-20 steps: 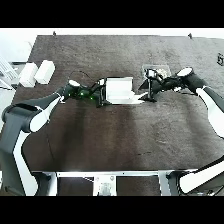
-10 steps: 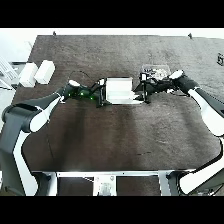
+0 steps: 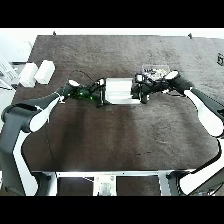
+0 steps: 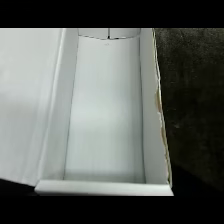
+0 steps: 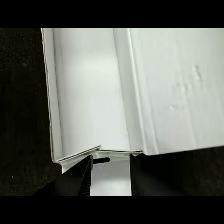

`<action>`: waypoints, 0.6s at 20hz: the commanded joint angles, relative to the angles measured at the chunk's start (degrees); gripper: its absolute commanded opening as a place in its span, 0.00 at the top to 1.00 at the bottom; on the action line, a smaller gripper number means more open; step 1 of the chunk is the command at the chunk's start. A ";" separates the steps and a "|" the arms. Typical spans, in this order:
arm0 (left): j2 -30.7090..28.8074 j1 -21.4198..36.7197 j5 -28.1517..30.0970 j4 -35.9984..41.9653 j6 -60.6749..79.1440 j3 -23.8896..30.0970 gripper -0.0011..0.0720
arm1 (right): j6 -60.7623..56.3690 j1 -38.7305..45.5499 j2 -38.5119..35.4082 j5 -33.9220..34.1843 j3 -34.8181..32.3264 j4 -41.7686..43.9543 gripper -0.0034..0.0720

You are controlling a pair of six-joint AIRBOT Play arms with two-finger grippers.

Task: Fold the box and place the chain.

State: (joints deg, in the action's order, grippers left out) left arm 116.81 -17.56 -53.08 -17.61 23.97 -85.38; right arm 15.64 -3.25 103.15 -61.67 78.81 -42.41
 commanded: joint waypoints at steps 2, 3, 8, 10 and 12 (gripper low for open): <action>-0.04 -0.04 0.04 0.07 0.04 -0.04 0.34 | -0.15 -1.75 0.11 -0.26 -0.02 0.68 0.61; -0.04 -0.04 0.04 0.07 0.04 -0.04 0.34 | -0.13 -1.77 0.11 -0.28 -0.02 1.22 0.61; -0.04 -0.04 0.07 0.07 0.04 -0.04 0.34 | -0.13 -1.77 0.57 -0.28 -0.02 3.21 0.45; -0.04 -0.04 0.07 0.07 0.04 -0.04 0.34 | -0.13 -1.77 1.33 -0.42 -0.02 3.21 0.35; -0.04 -0.04 0.07 0.07 0.04 -0.04 0.34 | -0.15 -1.77 2.10 -1.20 -0.02 3.17 0.18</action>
